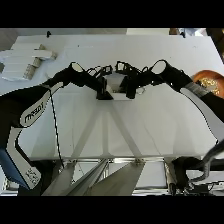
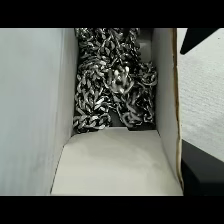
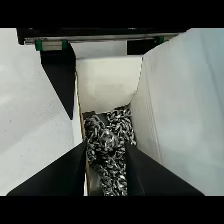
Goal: Fold the box and place the chain.
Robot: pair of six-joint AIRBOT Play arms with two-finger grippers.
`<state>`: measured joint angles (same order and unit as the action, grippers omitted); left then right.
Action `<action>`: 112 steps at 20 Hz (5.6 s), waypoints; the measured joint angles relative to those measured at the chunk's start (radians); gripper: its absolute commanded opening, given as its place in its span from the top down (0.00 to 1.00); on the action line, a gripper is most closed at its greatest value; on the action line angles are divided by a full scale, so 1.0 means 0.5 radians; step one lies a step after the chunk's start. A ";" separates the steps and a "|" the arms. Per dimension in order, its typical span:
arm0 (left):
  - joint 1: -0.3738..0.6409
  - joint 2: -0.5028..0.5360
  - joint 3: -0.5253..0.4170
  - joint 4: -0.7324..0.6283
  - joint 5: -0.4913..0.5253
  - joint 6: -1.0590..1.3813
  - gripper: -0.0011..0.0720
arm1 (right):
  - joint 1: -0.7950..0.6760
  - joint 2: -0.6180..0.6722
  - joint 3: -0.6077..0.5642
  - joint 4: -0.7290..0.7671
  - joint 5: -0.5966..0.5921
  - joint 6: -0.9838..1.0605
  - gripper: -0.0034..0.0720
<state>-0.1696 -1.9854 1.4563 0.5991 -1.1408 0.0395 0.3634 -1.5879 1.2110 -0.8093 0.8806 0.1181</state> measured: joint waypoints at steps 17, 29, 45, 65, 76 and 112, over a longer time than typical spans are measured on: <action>0.000 0.000 0.000 -0.001 0.001 0.000 0.26 | -0.671 -0.031 0.000 -0.408 0.458 0.026 0.23; 0.000 0.000 0.000 -0.001 0.001 0.000 0.26 | -0.504 -0.254 0.001 -0.531 0.100 0.027 0.60; 0.000 0.000 0.000 -0.001 0.000 0.000 0.26 | -0.426 -0.076 -0.003 -0.571 0.129 0.235 0.94; 0.000 0.000 0.000 0.000 0.000 0.000 0.26 | 0.105 0.281 -0.002 -0.358 -0.111 0.401 0.95; 0.000 0.000 0.000 0.000 0.000 0.000 0.26 | 0.175 0.126 -0.002 -0.692 -0.192 0.970 0.54; 0.000 0.000 0.000 0.000 0.000 0.000 0.26 | -0.449 -0.497 0.653 0.442 0.831 0.973 0.45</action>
<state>-0.1696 -1.9854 1.4563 0.5991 -1.1408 0.0395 0.1390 -1.8362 1.5375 -0.5884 1.2961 0.6044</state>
